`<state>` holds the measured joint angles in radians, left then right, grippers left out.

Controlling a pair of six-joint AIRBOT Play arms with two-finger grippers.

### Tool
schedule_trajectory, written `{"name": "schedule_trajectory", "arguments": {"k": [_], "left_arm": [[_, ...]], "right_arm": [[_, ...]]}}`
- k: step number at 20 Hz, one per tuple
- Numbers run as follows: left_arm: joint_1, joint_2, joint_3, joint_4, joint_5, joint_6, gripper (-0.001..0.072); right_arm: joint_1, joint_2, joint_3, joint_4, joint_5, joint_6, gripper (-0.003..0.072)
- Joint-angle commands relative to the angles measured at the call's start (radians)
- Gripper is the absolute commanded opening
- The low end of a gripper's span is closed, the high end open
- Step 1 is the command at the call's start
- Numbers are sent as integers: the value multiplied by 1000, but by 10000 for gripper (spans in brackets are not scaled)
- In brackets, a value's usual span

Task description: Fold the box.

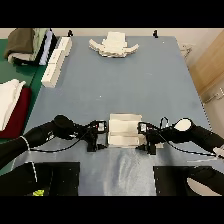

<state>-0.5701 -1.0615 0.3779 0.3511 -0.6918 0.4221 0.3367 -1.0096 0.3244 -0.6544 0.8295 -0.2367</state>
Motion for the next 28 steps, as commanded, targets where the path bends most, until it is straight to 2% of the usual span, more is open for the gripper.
{"name": "schedule_trajectory", "arguments": {"k": [1, 15, 28], "left_arm": [[-29, -14, -2, -22, 49, -19, 697], [-72, -73, 54, -32, 64, -66, 697], [-116, -74, 54, -6, 110, -90, 696]], "right_arm": [[0, 1, 1, 0, 0, 0, 510], [0, 1, 0, 0, 0, 0, 511], [0, 1, 0, 0, 0, 0, 510]]}}
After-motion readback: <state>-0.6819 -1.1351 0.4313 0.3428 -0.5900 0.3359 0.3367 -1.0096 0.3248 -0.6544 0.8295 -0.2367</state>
